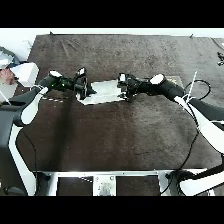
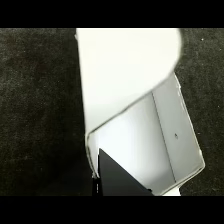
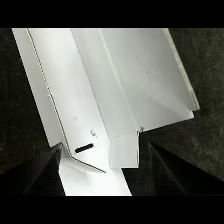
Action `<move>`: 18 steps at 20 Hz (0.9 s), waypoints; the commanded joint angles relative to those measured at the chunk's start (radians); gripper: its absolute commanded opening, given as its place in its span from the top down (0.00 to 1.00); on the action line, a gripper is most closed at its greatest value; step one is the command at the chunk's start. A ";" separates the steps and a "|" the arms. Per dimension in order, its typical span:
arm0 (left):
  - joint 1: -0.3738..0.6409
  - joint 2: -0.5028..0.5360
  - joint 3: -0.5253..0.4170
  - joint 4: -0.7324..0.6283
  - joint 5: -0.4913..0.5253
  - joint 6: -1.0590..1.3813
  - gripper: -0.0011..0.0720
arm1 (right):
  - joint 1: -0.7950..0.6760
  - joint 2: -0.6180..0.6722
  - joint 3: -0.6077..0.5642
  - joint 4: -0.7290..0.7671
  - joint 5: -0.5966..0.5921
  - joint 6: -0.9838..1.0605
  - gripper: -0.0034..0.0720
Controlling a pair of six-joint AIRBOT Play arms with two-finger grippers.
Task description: Fold the box and place the chain.
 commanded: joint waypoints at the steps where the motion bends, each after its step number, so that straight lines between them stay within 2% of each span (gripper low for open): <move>1: 0.000 -0.001 0.000 0.000 0.000 0.000 0.97 | -0.006 -0.049 0.066 0.000 0.066 0.001 0.07; 8: 0.000 -0.001 0.000 0.000 0.000 0.000 0.97 | -0.042 -0.089 0.137 -0.008 0.137 0.016 0.07; 11: 0.000 -0.001 0.000 0.000 0.000 0.000 0.97 | -0.044 -0.135 0.196 -0.012 0.212 0.031 0.07; 18: 0.000 -0.001 0.000 0.000 0.000 0.000 0.97 | -0.052 -0.228 0.305 -0.046 0.290 0.064 0.07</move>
